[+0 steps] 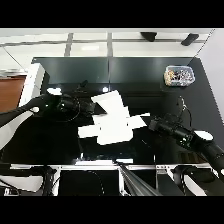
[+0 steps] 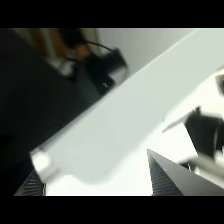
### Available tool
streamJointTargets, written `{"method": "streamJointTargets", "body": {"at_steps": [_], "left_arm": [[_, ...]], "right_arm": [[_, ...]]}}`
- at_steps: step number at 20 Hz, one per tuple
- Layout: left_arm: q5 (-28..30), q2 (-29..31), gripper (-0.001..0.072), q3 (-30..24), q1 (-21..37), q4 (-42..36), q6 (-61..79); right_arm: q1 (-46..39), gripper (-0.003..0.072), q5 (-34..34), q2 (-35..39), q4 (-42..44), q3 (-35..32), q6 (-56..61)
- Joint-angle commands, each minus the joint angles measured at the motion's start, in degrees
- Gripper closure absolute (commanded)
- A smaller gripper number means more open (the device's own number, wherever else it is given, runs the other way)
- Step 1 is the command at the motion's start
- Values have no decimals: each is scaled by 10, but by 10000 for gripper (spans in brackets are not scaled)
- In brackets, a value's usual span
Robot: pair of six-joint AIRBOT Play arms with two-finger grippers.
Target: Fold the box and place the chain.
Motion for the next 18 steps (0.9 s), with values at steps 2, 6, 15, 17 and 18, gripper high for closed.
{"method": "streamJointTargets", "body": {"at_steps": [2,6,15,17,18], "left_arm": [[-170,-40,14,27,4,13,106],[-133,-40,170,28,2,59,116],[-119,-40,443,41,0,52,137],[-123,-40,546,41,0,52,138],[-125,-40,585,41,0,55,138]], "right_arm": [[1,676,0,0,-6,0,12],[1,676,-5,0,-6,0,12],[2,676,-4,0,-43,0,27],[2,676,-4,0,-43,0,27],[2,676,-4,0,-43,0,27]]}}
